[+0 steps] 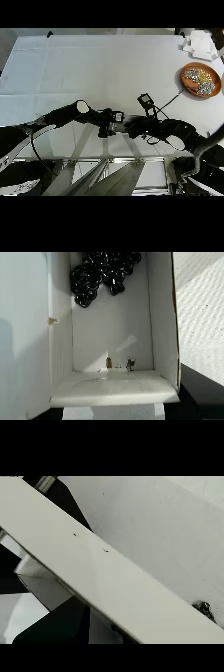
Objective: Fold the box and place the chain.
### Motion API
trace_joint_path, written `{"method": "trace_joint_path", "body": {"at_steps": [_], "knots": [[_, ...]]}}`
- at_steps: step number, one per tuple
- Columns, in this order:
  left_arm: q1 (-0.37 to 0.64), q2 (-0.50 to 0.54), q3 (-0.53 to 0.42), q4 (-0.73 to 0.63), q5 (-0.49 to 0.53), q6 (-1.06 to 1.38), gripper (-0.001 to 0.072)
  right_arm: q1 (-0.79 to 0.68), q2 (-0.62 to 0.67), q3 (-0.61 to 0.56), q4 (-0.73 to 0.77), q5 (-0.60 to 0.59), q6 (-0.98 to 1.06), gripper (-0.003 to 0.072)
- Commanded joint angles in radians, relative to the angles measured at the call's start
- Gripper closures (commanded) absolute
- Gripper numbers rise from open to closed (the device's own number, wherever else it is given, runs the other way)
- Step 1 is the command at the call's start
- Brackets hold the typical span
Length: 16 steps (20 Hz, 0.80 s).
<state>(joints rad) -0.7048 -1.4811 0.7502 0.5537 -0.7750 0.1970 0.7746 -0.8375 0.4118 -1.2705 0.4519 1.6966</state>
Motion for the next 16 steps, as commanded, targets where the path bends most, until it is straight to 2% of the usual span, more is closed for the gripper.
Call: {"method": "trace_joint_path", "body": {"at_steps": [1, 5, 8, 10, 11, 14, 16], "knots": [[0.000, 0.000, 0.000, 0.001, 0.000, 0.001, 0.0375, 0.000, 0.086, 0.000, -0.010, 0.034, 0.026, 0.0478], [0.000, 0.000, 0.000, 0.001, 0.000, 0.001, 0.0375, -0.024, 0.352, 0.000, -0.133, 0.148, 0.034, 0.0486], [0.000, 0.000, 0.000, 0.001, 0.000, 0.001, 0.0375, -0.189, 0.483, 0.000, -0.305, 0.318, 0.194, 0.0474], [0.000, 0.000, 0.000, 0.001, 0.000, 0.001, 0.0375, -0.346, 0.489, 0.000, -0.373, 0.404, 0.218, 0.0383], [0.000, 0.000, 0.000, 0.001, 0.000, 0.001, 0.0375, -0.424, 0.477, 0.000, -0.380, 0.423, 0.216, 0.0383], [0.000, 0.000, 0.000, 0.001, 0.000, 0.001, 0.0375, -0.643, 0.390, 0.000, -0.382, 0.384, 0.169, 0.0378], [0.000, 0.000, 0.000, 0.001, 0.000, 0.001, 0.0375, -0.750, 0.285, 0.000, -0.382, 0.312, 0.149, 0.0315]]}}
